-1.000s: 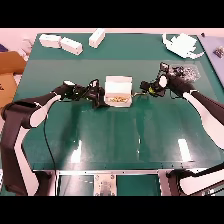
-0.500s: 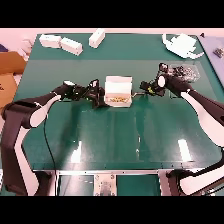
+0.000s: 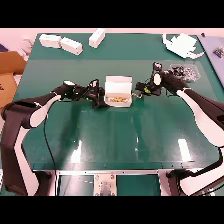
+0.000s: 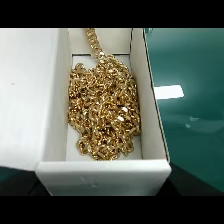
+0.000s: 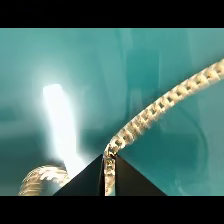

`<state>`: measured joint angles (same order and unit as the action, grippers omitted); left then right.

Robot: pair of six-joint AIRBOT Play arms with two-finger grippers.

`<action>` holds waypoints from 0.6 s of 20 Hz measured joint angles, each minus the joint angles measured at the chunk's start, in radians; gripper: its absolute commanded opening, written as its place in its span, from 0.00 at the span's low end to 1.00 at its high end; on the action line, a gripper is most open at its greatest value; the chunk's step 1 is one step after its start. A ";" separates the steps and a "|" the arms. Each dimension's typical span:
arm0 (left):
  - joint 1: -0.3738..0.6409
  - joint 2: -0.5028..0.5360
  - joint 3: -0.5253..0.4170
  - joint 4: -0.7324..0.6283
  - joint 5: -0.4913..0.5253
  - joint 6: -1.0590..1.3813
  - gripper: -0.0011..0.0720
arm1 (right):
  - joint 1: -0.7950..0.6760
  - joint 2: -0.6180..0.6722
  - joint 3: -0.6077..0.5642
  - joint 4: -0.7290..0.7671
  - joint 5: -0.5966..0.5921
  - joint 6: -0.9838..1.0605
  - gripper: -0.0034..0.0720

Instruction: Fold the box and place the chain.

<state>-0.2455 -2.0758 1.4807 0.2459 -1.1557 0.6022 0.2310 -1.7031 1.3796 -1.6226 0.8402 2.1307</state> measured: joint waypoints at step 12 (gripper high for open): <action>0.000 0.000 0.000 0.000 0.000 0.000 0.50 | 0.163 0.320 0.102 -0.063 0.088 -0.134 0.06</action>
<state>-0.2455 -2.0758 1.4807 0.2462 -1.1557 0.6022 0.3943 -1.3830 1.4818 -1.6855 0.9283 1.9968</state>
